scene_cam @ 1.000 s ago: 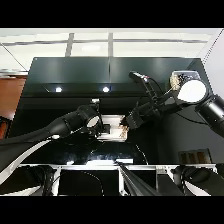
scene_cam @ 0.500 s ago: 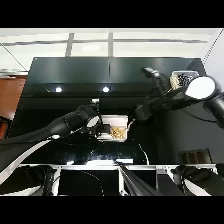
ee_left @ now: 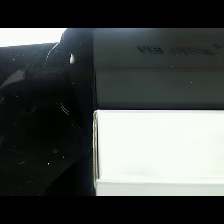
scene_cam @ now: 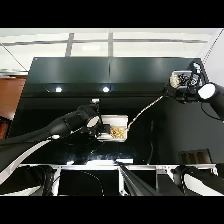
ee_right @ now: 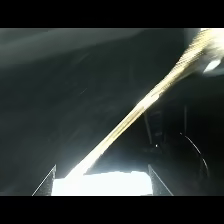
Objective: Fold the box and place the chain.
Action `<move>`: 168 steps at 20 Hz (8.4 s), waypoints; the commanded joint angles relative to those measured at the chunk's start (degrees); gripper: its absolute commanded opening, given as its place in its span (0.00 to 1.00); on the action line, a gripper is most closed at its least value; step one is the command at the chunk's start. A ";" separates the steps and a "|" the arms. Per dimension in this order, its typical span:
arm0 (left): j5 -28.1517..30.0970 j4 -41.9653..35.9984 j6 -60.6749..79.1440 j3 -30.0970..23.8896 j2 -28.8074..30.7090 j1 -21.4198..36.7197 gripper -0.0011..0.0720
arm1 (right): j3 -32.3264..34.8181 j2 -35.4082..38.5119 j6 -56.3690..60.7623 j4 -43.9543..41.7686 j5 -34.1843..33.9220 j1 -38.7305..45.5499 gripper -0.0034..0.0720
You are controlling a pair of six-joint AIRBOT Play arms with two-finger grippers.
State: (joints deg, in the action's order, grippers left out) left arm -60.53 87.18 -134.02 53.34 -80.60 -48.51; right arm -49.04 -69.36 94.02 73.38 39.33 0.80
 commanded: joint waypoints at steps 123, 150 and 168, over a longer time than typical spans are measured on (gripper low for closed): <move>-0.04 0.46 0.04 0.02 -0.04 0.02 0.06 | 7.74 22.38 -55.60 -26.73 19.76 -17.86 0.73; 0.04 0.46 0.02 0.02 -0.04 0.02 0.06 | 27.56 6.86 -107.36 -48.28 -6.56 -30.38 0.66; 0.00 0.44 0.02 0.02 -0.04 0.02 0.06 | 25.42 4.24 -103.62 -44.13 -7.34 -31.98 0.11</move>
State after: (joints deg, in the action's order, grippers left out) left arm -60.27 87.64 -133.97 53.34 -80.60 -48.51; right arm -23.46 -64.99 -10.83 28.56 32.05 -31.03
